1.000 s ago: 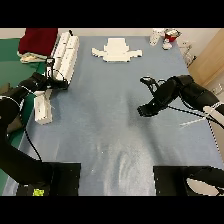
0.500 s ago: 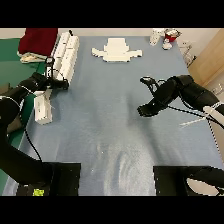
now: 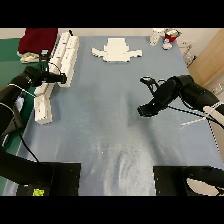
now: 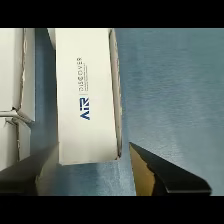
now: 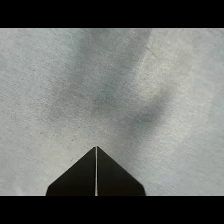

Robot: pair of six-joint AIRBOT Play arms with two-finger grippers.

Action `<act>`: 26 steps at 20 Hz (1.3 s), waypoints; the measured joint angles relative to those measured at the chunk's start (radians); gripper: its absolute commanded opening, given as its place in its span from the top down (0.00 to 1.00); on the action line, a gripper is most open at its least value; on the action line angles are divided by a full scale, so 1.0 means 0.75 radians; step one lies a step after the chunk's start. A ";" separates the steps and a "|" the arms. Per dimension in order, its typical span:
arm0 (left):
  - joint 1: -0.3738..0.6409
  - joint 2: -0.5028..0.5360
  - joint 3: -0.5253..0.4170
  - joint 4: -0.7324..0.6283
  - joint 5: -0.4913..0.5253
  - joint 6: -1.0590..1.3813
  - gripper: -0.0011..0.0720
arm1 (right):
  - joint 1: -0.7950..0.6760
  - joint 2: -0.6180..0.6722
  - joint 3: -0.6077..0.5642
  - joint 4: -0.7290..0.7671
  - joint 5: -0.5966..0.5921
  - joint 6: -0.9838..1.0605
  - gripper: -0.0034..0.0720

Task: Fold the box.

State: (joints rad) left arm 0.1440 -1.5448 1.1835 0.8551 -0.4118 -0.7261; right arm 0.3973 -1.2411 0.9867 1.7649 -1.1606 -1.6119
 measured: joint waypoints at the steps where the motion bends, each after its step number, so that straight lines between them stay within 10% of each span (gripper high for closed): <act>1: 0.000 0.031 0.000 0.002 -0.025 0.000 0.04 | 0.000 0.000 0.000 0.000 0.001 0.000 0.95; 3: 0.000 0.099 0.000 0.006 -0.093 0.000 0.07 | 0.000 0.000 0.000 0.000 0.000 0.000 0.95; 5: 0.000 0.173 0.000 0.007 -0.187 -0.001 0.80 | 0.000 0.000 0.000 0.000 0.000 0.000 0.95; 6: 0.000 0.215 0.000 0.007 -0.249 -0.003 0.97 | 0.000 0.000 0.000 0.000 0.001 0.000 0.95; 16: -0.113 0.573 -0.165 0.037 -0.848 -0.178 0.98 | -0.001 0.000 0.000 0.000 0.000 0.000 0.95; 26: -0.739 0.706 -0.631 0.112 -0.599 -0.489 0.97 | 0.000 0.000 0.000 0.000 0.001 0.000 0.95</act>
